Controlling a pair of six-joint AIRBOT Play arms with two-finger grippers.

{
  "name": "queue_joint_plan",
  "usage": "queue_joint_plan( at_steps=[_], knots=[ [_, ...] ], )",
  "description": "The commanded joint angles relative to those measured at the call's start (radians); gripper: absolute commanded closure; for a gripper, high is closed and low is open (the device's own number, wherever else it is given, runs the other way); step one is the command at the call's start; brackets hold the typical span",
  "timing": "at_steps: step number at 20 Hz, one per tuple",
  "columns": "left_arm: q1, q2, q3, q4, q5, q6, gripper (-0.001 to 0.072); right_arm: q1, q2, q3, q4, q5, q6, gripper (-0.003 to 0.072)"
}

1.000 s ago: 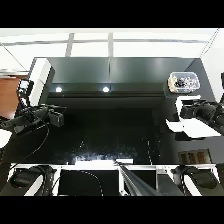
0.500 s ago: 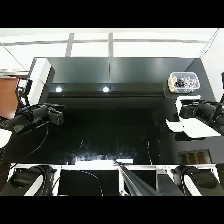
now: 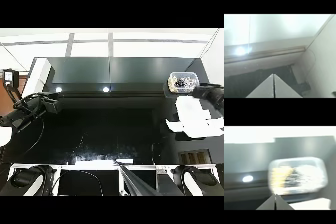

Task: Fold the box and place the chain.

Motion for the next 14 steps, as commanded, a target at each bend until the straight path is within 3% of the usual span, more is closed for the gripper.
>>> queue_joint_plan(
  at_steps=[1,2,3,4,6,9,14],
  knots=[
    [0.000,-0.032,0.000,-0.001,0.031,0.000,0.0672,-0.288,-0.184,0.068,-0.065,-0.023,0.185,0.0671],
    [0.000,-0.040,0.000,-0.001,0.025,0.000,0.0510,-0.375,-0.236,0.117,-0.064,0.042,0.199,0.0509],
    [-0.003,-0.048,0.000,-0.001,0.026,0.000,0.0129,-0.446,-0.293,0.176,-0.065,0.150,0.194,0.0113],
    [-0.003,-0.057,0.000,-0.003,0.025,-0.006,-0.0006,-0.500,-0.349,0.237,-0.066,0.277,0.139,-0.0034],
    [-0.003,-0.074,0.000,-0.009,0.012,-0.006,-0.0006,-0.592,-0.458,0.344,-0.073,0.491,0.002,-0.0034],
    [-0.002,-0.088,0.000,-0.009,0.000,-0.006,-0.0006,-0.735,-0.620,0.490,-0.049,0.686,-0.034,-0.0034],
    [-0.002,-0.092,0.000,-0.008,0.000,-0.006,-0.0005,-0.968,-0.853,0.687,0.352,0.856,-0.331,-0.0034]
  ],
)
